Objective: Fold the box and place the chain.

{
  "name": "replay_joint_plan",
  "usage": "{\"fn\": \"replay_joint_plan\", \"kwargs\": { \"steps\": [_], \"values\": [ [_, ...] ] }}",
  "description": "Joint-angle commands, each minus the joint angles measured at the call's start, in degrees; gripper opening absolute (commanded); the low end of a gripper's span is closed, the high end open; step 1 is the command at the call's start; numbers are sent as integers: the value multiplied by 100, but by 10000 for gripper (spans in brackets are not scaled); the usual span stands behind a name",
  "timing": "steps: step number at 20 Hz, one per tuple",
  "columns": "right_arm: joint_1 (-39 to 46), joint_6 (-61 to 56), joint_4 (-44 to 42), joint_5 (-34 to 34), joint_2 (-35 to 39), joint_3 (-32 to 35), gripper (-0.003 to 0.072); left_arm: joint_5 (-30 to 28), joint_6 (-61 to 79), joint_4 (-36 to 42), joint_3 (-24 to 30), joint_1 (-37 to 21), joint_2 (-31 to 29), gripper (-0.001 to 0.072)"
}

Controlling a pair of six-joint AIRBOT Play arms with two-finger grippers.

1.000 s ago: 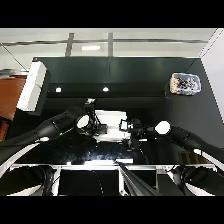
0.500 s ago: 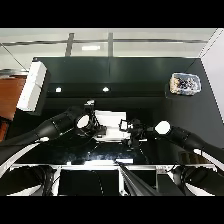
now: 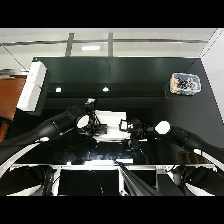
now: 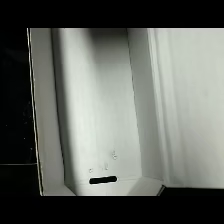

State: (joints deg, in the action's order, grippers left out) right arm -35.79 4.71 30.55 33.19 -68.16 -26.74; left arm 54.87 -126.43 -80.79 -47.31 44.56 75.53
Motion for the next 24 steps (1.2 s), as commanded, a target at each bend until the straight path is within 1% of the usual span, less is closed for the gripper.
{"fn": "replay_joint_plan", "kwargs": {
  "steps": [1, 3, 5, 6, 7, 8, 9, 10, 12, 15, 18, 22, 24],
  "values": [
    [-4, -2, -4, 2, -2, -4, 392, -118, 26, 31, -4, 7, -4, 75],
    [-4, -2, -4, 2, -2, -4, 392, -203, 26, 39, -4, 9, -4, 68],
    [-4, -2, -4, 2, -2, -4, 392, -210, 26, 48, -4, 9, -4, 30],
    [-2, -2, -4, 2, -2, -4, 394, -199, 26, 48, -4, 9, -4, 30],
    [-2, -2, -4, 2, -2, -4, 472, -184, 26, 46, -4, 7, -4, 30],
    [-2, -7, -9, 17, -2, -4, 681, -162, 26, 33, -4, 7, -7, 29],
    [-2, -11, 0, 118, 9, -9, 701, -98, 22, -33, -20, 2, -11, 29],
    [0, -52, 39, 225, 42, -9, 701, 55, 20, -162, -70, -7, -11, 29],
    [2, -457, 520, 319, 151, -24, 700, 448, -35, -431, -223, -68, -31, 29],
    [9, -944, 1121, 463, 337, -39, 700, 599, -46, -564, -319, -127, -44, 28],
    [9, -1016, 1163, 664, 417, -136, 700, 636, -85, -592, -271, -127, -26, 28],
    [9, -1029, 1154, 662, 415, -369, 700, 750, -153, -590, -162, -129, -24, 28],
    [-4, -1029, 1150, 608, 411, -385, 700, 730, -164, -566, -87, -129, -17, 29]
  ]
}}
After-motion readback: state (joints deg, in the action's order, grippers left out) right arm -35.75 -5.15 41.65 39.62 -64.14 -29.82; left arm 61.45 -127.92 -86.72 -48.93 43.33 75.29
